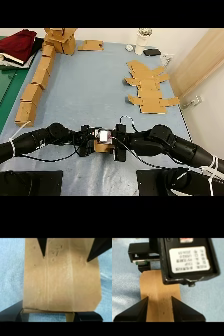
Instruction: Fold the box.
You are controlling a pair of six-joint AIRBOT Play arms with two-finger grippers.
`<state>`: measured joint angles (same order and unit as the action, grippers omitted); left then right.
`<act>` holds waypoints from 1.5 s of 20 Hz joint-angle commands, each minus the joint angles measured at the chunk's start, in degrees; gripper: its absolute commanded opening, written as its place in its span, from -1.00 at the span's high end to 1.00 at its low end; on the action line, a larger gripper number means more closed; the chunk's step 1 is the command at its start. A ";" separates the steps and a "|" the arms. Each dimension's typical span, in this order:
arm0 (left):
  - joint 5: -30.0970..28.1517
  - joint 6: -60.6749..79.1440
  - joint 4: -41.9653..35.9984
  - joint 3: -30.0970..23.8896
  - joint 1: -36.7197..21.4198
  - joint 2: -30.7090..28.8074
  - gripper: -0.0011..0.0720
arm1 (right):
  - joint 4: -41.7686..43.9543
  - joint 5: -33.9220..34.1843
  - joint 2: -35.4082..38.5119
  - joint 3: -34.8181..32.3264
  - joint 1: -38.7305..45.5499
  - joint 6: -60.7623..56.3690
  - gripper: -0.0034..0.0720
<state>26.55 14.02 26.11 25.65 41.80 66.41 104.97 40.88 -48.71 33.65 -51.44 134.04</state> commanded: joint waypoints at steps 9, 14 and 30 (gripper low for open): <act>0.00 0.00 0.00 0.00 0.00 0.02 -0.37 | -2.32 1.14 -3.69 0.00 -1.73 -4.17 -0.31; 0.00 0.00 0.00 0.00 0.00 0.02 -0.36 | -4.79 2.19 -3.72 1.75 -1.79 -4.15 -0.31; -0.02 0.00 0.00 0.00 0.00 0.02 -0.36 | -3.69 0.52 -3.78 2.47 -1.75 -4.04 -0.32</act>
<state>26.55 14.00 26.09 25.65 41.80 66.41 99.90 41.98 -52.45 36.07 -53.19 130.02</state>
